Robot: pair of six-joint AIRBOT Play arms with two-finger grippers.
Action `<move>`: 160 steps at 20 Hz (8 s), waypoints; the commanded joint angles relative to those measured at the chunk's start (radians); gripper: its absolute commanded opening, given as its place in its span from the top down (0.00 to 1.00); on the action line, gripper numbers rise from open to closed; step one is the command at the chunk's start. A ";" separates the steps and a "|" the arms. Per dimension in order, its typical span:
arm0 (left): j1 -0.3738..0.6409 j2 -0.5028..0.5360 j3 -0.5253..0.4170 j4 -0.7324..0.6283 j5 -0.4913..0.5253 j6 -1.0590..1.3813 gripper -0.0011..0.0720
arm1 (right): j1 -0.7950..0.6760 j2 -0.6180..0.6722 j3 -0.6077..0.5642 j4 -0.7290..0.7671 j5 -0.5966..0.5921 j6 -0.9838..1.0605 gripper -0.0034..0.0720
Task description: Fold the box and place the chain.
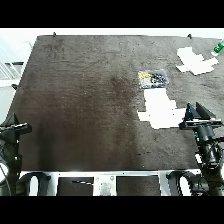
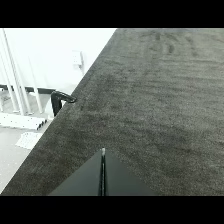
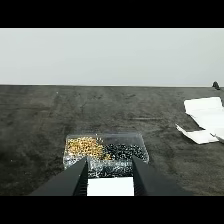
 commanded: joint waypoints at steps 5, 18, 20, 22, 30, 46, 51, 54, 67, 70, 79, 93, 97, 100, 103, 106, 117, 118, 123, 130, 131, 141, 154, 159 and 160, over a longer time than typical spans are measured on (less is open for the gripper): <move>0.000 0.000 0.000 0.000 0.000 0.000 0.95 | 0.001 0.000 0.008 0.003 0.034 0.010 0.53; 0.000 0.000 -0.001 0.000 0.000 0.000 0.96 | -0.260 -0.930 0.538 -0.047 0.218 0.312 0.35; 0.000 0.000 -0.001 0.000 0.000 0.000 0.96 | -0.413 -1.105 0.661 -0.309 0.531 0.576 0.35; 0.000 0.000 -0.001 0.000 0.000 0.000 0.95 | -0.522 -1.234 0.816 -0.584 0.763 0.770 0.35; 0.000 0.000 -0.001 0.000 0.000 0.000 0.96 | -0.655 -1.515 1.304 -1.123 1.136 0.958 0.23; 0.000 0.000 -0.001 0.000 0.001 0.000 0.96 | -0.643 -1.836 1.395 -1.095 1.347 0.814 0.23; 0.000 0.000 -0.001 0.000 -0.001 0.000 0.95 | -0.623 -1.864 1.389 -1.093 1.426 0.809 0.33; 0.000 0.000 0.000 0.000 0.000 0.000 0.95 | -0.623 -1.864 1.388 -1.036 1.459 0.784 0.49; 0.000 0.000 -0.001 0.000 0.000 0.000 0.96 | -0.456 -1.714 1.179 -0.964 1.362 0.817 0.95; 0.000 0.000 0.000 0.013 0.012 0.001 0.96 | -0.359 -1.597 1.028 -0.808 1.250 0.822 0.95; 0.000 0.000 0.000 0.023 0.277 0.001 0.96 | 0.093 -1.459 0.835 -0.497 0.691 0.875 0.95; 0.000 0.000 0.005 0.023 -0.085 0.001 0.65 | 0.241 -1.633 0.967 -0.486 0.546 0.834 0.95; 0.000 -0.017 0.062 0.023 -0.151 0.001 0.55 | 0.241 -1.633 0.973 -0.486 0.585 0.787 0.95; 0.000 -0.130 0.155 0.024 -0.159 0.001 0.54 | 0.240 -1.633 0.981 -0.486 0.586 0.790 0.95; 0.000 -0.379 0.270 0.024 -0.247 0.002 0.54 | 0.241 -1.632 0.981 -0.485 0.586 0.792 0.95; 0.000 -0.687 0.436 0.025 -0.393 0.002 0.54 | 0.241 -1.632 0.981 -0.482 0.585 0.797 0.95; -0.007 -1.569 1.319 0.390 -1.181 -0.440 0.54 | 0.243 -1.633 0.981 -0.479 0.555 0.799 0.95; -0.014 -1.617 1.401 0.419 -1.233 -0.495 0.51 | 0.246 -1.633 0.981 -0.479 0.555 0.798 0.95; -0.105 -1.870 1.819 0.523 -1.389 -0.724 0.41 | 0.267 -1.633 0.981 -0.494 0.554 0.787 0.94; -0.236 -2.124 2.125 0.552 -1.430 -0.838 0.32 | 0.285 -1.633 0.981 -0.494 0.556 0.787 0.95; -0.246 -2.136 2.124 0.553 -1.418 -0.838 0.32 | 0.285 -1.633 0.981 -0.494 0.555 0.787 0.95; -0.321 -2.174 2.124 0.551 -1.383 -0.837 0.32 | 0.285 -1.633 0.981 -0.494 0.556 0.784 0.94; -0.382 -2.199 2.124 0.570 -1.512 -0.795 0.32 | 0.285 -1.633 0.981 -0.494 0.559 0.784 0.94; -0.382 -2.199 2.124 0.564 -1.514 -0.784 0.33 | 0.285 -1.633 0.981 -0.496 0.559 0.777 0.94; -0.382 -2.199 2.124 0.557 -1.513 -0.784 0.33 | 0.285 -1.633 0.981 -0.495 0.559 0.767 0.94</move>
